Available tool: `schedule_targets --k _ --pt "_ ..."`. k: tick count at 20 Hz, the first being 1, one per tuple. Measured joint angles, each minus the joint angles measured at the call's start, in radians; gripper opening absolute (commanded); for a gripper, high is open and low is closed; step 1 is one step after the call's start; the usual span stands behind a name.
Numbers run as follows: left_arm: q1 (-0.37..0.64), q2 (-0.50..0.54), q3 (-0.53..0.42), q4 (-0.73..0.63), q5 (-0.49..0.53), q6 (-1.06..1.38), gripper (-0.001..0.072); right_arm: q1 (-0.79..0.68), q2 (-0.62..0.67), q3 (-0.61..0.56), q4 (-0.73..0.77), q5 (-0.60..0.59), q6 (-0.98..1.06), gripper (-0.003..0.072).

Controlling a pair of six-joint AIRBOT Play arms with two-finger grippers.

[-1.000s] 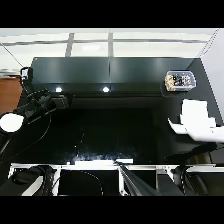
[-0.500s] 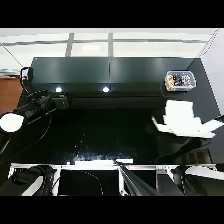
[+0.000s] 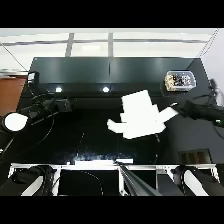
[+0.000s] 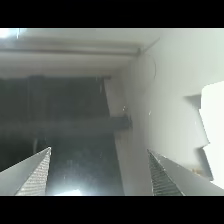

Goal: Fold the box and place the chain.

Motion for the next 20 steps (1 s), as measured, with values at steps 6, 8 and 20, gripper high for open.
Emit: schedule_targets --k 6,8,20 --pt "0.021 -0.106 0.018 -0.110 -0.151 0.010 0.0703 0.388 0.159 -0.172 0.095 -0.263 -0.203 0.0011" --pt "0.019 -0.165 0.021 -0.204 -0.226 0.061 0.0703 0.484 0.183 -0.210 0.142 -0.347 -0.254 0.0011" --pt "-0.010 -0.542 0.005 -0.732 -0.409 0.565 0.0702 0.621 0.208 -0.263 0.218 -0.529 -0.305 0.0012"
